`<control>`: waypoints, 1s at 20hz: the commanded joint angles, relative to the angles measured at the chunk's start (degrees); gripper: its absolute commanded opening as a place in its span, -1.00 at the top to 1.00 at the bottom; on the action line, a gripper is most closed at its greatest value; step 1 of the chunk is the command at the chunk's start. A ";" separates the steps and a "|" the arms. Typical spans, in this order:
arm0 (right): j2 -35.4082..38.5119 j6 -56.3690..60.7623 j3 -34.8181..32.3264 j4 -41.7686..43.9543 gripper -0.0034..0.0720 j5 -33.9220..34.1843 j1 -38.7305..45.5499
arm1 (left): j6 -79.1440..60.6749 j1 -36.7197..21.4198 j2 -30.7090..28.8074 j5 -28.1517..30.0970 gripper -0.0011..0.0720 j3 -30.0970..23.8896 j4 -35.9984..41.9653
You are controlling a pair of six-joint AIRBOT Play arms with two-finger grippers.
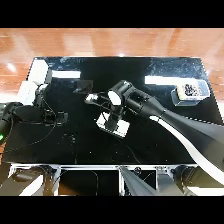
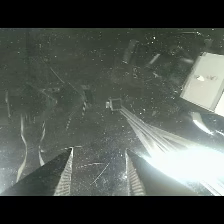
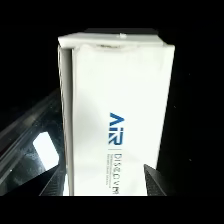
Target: Fold the box and place the chain.
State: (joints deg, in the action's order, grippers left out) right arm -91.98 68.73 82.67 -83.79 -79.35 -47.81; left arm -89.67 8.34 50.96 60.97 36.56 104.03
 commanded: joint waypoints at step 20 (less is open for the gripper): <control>16.87 26.60 -30.10 29.16 0.82 28.79 10.91 | -1.49 0.00 -0.02 1.55 -0.24 -0.02 3.39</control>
State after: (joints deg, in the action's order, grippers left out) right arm -75.94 95.64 54.87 -58.13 -53.19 -37.41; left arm -90.94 8.34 50.96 62.37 36.56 106.72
